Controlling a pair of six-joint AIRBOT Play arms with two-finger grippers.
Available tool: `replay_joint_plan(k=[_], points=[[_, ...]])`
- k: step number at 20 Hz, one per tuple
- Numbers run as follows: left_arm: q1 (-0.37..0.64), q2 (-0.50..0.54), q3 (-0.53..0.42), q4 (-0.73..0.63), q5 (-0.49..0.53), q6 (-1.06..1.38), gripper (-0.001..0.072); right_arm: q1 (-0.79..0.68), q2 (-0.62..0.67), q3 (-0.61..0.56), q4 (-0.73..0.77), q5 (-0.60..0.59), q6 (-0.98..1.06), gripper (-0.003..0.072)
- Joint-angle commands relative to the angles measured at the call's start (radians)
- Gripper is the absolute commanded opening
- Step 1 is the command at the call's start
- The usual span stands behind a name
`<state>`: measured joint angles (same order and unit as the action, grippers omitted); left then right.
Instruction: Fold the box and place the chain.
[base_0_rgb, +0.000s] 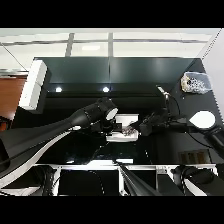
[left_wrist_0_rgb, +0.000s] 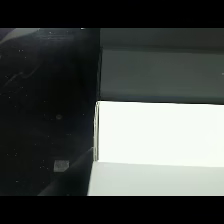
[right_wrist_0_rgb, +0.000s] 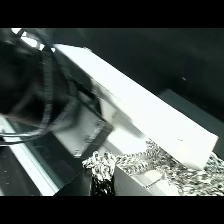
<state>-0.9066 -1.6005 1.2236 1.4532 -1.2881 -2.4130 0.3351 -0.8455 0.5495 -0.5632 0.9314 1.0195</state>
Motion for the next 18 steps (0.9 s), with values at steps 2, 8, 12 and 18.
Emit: replay_joint_plan(k=[2, 8, 12, 18], points=[[0.001, 0.0, 0.0, 0.0, 0.0, 0.0, 0.0034, 0.01, -0.028, -0.032, -0.033, -0.043, 0.002, 0.0214], [0.001, 0.0, 0.0, 0.0, 0.0, 0.0, 0.0034, -0.174, 0.031, 0.017, -0.196, 0.22, -0.01, 0.038], [0.001, 0.0, 0.0, 0.0, -0.005, 0.0, 0.0033, -0.277, 0.12, -0.105, -0.296, 0.269, -0.122, 0.0537], [0.001, 0.0, 0.0, 0.0, -0.004, 0.0, 0.0033, -0.265, 0.107, -0.245, -0.307, -0.028, -0.625, 0.0661]])
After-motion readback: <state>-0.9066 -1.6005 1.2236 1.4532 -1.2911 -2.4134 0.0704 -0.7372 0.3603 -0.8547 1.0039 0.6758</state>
